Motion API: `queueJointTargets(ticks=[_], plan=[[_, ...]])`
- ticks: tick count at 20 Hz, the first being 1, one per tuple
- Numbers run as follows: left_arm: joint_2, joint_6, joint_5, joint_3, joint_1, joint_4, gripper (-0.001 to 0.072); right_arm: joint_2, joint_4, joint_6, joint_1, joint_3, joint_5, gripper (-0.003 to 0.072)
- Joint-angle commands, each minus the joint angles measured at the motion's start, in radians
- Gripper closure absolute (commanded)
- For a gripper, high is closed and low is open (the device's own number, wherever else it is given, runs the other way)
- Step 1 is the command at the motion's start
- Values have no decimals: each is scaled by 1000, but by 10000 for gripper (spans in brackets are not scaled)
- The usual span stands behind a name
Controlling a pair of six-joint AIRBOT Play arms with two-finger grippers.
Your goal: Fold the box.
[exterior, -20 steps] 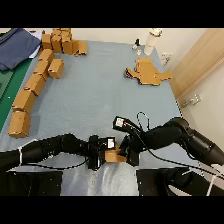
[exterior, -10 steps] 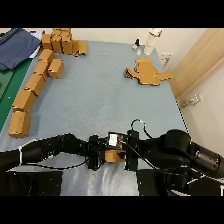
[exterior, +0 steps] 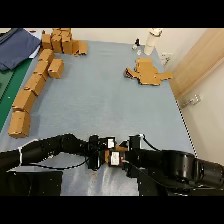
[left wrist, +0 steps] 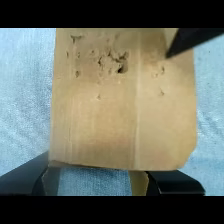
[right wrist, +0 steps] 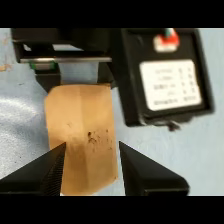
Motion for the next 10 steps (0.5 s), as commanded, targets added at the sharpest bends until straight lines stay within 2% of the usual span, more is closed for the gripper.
queueJointTargets(ticks=[1,10], plan=[[1,0,0,0,0,0,259,5,-95,40,89,-5,9,146],[1,0,1,0,0,0,259,-100,-109,40,88,-5,6,147]])
